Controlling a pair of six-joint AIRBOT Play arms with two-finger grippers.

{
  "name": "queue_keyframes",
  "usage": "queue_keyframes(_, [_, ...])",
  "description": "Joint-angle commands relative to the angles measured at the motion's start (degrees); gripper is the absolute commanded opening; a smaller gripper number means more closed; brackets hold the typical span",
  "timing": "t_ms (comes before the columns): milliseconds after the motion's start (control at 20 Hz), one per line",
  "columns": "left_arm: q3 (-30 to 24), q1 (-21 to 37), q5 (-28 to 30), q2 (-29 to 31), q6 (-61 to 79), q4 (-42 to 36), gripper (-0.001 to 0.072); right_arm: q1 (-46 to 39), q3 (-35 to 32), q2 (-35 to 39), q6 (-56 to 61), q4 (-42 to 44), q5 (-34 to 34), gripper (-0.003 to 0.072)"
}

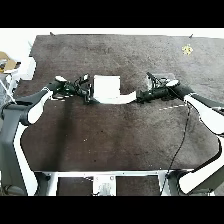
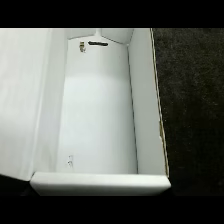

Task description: Fold the box and place the chain.

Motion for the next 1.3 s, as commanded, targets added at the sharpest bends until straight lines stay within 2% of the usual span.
queue_keyframes(0, [0.04, 0.0, -0.02, -0.02, 0.02, 0.0, 0.046, 0.46, -0.02, -0.94, -2.64, 9.29, 1.86, 0.0306])
queue_keyframes(100, [0.04, 0.0, -0.02, -0.02, 0.02, 0.0, 0.046, 0.52, 0.13, -0.9, -3.89, 13.9, 4.09, 0.0309])
queue_keyframes(150, [0.04, 0.0, 0.0, -0.02, 0.02, 0.0, 0.0461, 0.63, 0.13, -0.76, -3.74, 15.3, 4.7, 0.0437])
queue_keyframes(200, [0.04, 0.0, -0.02, -0.02, 0.02, 0.0, 0.046, 0.83, 0.17, -0.35, -3.65, 15.93, 4.55, 0.0467])
queue_keyframes(400, [0.04, 0.0, -0.02, -0.02, 0.02, 0.0, 0.046, 3.87, 1.7, 2.36, -0.98, 13.79, 1.6, 0.0467])
queue_keyframes(550, [0.04, 0.0, -0.02, -0.02, 0.02, 0.0, 0.046, 7.52, 3.85, 2.25, 8.0, 4.5, -2.97, 0.0467])
queue_keyframes(850, [0.02, 0.0, -0.02, -0.02, 0.02, 0.0, 0.0461, 11.8, 6.67, 2.25, 14.84, -2.43, -6.93, 0.0466])
queue_keyframes(1000, [0.04, 0.0, -0.04, -0.02, 0.02, 0.0, 0.0461, 14.47, 9.25, 2.25, 23.12, -12.24, -8.72, 0.0466])
queue_keyframes(1200, [0.04, 0.0, -0.09, -0.02, 0.02, 0.0, 0.0461, 17.75, 11.96, 2.23, 36.59, -29.46, -9.88, 0.0464])
queue_keyframes(1250, [0.04, 0.0, -0.09, -0.02, 0.02, 0.0, 0.0461, 18.58, 12.59, 2.19, 39.01, -33.03, -9.97, 0.0444])
